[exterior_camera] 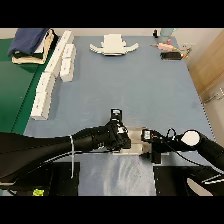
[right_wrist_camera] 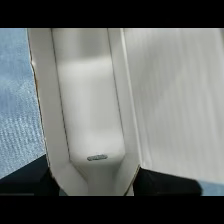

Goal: Fold the box.

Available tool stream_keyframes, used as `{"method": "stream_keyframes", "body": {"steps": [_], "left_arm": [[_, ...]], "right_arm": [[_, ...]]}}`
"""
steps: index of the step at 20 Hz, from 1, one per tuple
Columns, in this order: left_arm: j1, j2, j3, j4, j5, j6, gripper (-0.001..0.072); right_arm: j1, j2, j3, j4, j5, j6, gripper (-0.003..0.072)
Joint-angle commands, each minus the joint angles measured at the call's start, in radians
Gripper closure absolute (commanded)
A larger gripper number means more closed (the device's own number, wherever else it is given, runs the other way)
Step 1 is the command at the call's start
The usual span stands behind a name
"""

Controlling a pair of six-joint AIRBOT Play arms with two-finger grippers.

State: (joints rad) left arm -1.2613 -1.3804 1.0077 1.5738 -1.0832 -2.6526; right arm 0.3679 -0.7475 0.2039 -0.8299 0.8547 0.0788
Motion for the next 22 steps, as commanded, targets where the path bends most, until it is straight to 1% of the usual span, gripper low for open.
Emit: {"method": "stream_keyframes", "body": {"steps": [1,8,9,11,12,15,17,18,19,20,21,22], "left_arm": [[-0.012,-0.005,0.004,0.005,0.018,-0.013,0.0693],[-0.017,-0.003,0.007,-0.012,-0.001,-0.018,0.0692],[-0.017,-0.003,0.007,-0.026,-0.001,-0.009,0.0672],[-0.017,0.003,0.008,-0.033,-0.001,-0.012,0.0067],[-0.017,0.011,0.008,-0.033,-0.001,-0.013,0.0044],[-0.016,0.069,0.008,-0.032,-0.008,-0.015,0.0044],[-0.013,0.134,0.008,-0.027,-0.058,-0.014,0.0045],[-0.008,0.175,0.007,-0.023,-0.1,-0.01,0.0046],[-0.002,0.215,0.007,-0.016,-0.144,-0.006,0.0065],[0.004,0.256,0.007,-0.003,-0.19,-0.007,0.0129],[0.006,0.297,0.007,0.026,-0.238,-0.006,0.045],[0.006,0.331,0.007,0.068,-0.272,0.01,0.0701]], "right_arm": [[0.0,0.001,0.001,0.0,0.0,-0.001,0.0171],[0.0,0.001,0.001,0.0,0.0,-0.001,0.017],[0.0,0.001,0.001,0.0,0.0,-0.001,0.0171],[0.0,0.001,0.001,0.0,0.0,-0.001,0.0171],[0.0,0.001,0.001,0.0,0.0,-0.001,0.0171],[0.0,0.001,0.001,0.0,0.0,0.0,0.0171],[0.0,0.001,0.001,0.0,0.0,-0.001,0.0171],[0.0,0.001,0.001,0.0,0.0,-0.001,0.0171],[0.0,0.001,0.001,0.0,0.0,-0.001,0.0171],[0.0,0.001,0.001,0.0,0.0,-0.001,0.0171],[0.0,0.001,0.001,0.0,0.0,0.0,0.0171],[0.0,0.001,0.001,0.0,0.0,0.0,0.017]]}}
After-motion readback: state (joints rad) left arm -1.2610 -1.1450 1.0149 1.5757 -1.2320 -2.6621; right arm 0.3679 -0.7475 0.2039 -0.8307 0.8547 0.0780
